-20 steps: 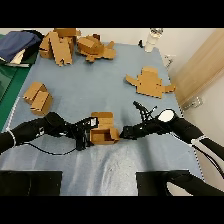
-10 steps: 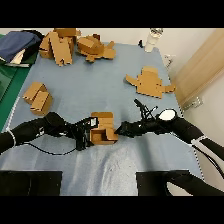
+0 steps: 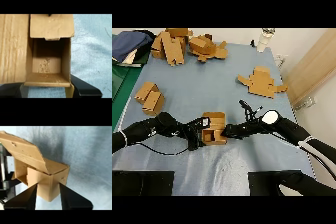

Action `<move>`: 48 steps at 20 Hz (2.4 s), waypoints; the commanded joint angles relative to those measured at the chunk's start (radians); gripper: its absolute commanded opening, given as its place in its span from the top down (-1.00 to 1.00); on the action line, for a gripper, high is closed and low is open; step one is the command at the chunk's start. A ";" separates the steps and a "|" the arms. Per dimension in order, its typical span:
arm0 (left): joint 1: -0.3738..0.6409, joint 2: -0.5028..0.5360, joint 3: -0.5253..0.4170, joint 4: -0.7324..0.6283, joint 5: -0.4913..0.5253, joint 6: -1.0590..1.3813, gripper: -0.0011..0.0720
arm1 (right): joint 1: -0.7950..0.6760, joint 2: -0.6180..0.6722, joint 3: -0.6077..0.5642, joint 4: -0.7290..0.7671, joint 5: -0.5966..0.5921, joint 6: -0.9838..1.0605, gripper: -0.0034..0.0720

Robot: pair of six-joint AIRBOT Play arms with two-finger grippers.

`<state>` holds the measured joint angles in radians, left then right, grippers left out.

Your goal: Fold the box.

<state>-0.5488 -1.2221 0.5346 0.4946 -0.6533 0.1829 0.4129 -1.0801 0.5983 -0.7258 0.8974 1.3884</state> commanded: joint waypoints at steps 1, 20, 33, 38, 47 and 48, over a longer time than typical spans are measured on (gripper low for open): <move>0.000 0.000 0.000 0.000 -0.003 0.000 0.34 | 0.089 -0.001 0.060 -0.311 0.036 0.318 -0.27; 0.000 0.000 0.000 0.000 -0.002 0.000 0.34 | 0.393 -0.205 0.343 -0.750 0.230 0.862 -0.28; 0.000 0.000 0.000 0.000 -0.001 0.000 0.34 | 0.390 -0.320 0.352 -0.729 0.196 0.891 -0.05; 0.000 0.000 0.000 0.000 -0.001 0.000 0.34 | 0.391 -0.321 0.352 -0.769 0.269 0.908 0.90; 0.000 0.000 0.000 0.000 -0.001 0.000 0.33 | 0.391 -0.320 0.432 -0.773 0.274 0.898 -0.05; 0.000 0.000 0.000 0.000 -0.001 0.000 0.34 | 0.390 -0.319 0.451 -0.774 0.278 0.898 -0.04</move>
<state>-0.5491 -1.2224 0.5346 0.4942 -0.6594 0.1829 0.8040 -1.4010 1.0065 -1.4998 1.1778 2.2906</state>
